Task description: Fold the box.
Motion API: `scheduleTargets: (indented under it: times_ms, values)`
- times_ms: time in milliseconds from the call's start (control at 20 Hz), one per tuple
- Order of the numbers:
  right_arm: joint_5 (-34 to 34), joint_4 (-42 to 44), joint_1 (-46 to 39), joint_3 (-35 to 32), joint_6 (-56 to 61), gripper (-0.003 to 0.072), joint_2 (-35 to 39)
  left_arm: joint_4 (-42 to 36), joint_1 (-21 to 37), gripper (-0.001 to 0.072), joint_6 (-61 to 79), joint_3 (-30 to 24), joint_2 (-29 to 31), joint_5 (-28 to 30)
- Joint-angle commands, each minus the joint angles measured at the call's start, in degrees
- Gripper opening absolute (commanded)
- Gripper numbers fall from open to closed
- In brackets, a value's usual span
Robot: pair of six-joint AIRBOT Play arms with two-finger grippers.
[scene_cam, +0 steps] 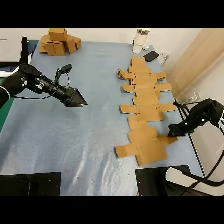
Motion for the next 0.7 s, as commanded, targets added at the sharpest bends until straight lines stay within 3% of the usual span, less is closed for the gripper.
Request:
scheduleTargets:
  times_ms: [0,250,500,550,650]
  values:
    - [-4.2,9.5,1.5,0.0,-1.9,0.0004,3.4,-4.3,-0.2,0.0605,2.1,-1.1,0.0,-3.4]
    - [-8.2,21.1,7.3,-0.3,5.7,0.0002,5.2,-10.7,0.0,0.0604,6.2,-6.4,0.0,-5.5]
    - [0.4,24.1,17.9,-8.0,10.5,0.0003,5.2,-14.4,0.0,0.0604,7.9,-13.2,0.0,-9.4]
    - [2.2,23.4,19.6,-9.5,11.2,0.0023,5.2,-14.5,0.0,0.0604,7.9,-14.1,0.0,-10.1]
    - [4.7,23.1,20.9,-10.9,11.7,0.0245,5.1,-14.5,0.0,0.0604,7.8,-15.3,0.0,-10.7]
